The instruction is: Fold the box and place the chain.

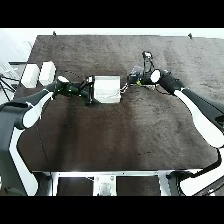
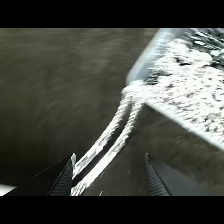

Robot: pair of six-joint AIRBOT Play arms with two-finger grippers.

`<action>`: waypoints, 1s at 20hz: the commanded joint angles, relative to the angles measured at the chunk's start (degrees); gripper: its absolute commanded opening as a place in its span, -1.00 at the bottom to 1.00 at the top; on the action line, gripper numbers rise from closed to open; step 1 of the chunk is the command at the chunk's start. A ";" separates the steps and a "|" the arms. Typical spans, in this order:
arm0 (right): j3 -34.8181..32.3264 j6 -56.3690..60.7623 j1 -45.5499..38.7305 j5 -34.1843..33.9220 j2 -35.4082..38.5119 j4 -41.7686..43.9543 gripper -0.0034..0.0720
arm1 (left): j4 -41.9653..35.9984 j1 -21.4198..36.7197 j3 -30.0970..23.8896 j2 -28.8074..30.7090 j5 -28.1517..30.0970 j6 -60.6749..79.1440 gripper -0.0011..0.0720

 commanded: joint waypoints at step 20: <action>10.86 -1.70 5.35 7.32 9.51 -6.19 -0.88 | 0.02 0.02 -0.02 0.02 -0.02 0.02 0.75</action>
